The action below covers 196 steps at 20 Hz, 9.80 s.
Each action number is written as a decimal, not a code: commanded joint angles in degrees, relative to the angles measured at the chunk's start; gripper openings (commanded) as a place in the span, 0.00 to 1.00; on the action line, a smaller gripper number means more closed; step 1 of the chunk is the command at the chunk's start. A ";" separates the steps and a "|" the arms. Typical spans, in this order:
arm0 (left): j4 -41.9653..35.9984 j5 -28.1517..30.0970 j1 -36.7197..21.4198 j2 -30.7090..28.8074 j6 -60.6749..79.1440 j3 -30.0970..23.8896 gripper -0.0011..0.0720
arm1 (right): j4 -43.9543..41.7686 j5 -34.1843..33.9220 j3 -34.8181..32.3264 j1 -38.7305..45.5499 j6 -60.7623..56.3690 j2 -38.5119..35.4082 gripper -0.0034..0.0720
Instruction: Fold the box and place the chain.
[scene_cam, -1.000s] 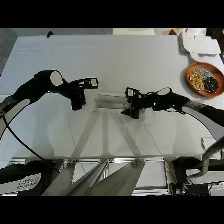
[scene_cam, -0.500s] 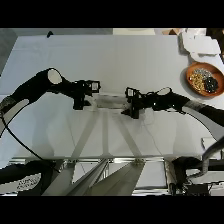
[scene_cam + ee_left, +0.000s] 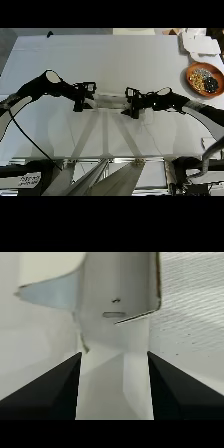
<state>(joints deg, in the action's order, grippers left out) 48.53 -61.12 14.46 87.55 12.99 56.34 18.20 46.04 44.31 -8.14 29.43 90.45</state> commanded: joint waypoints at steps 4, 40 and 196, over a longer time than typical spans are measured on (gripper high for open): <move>-7.17 -2.34 -0.15 1.70 6.45 -0.15 0.63 | 0.00 0.00 0.04 0.00 -0.02 0.02 0.62; -10.10 -0.59 0.28 3.39 10.38 -0.26 0.02 | 0.00 0.00 0.04 0.00 -0.02 0.02 0.62; 30.93 10.40 18.05 -2.01 -110.68 4.63 0.68 | 0.00 0.02 0.04 0.00 -0.02 0.00 0.62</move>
<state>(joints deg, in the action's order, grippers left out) 75.07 -49.06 30.79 85.01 -91.42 60.18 18.20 46.02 44.29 -8.14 29.41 90.45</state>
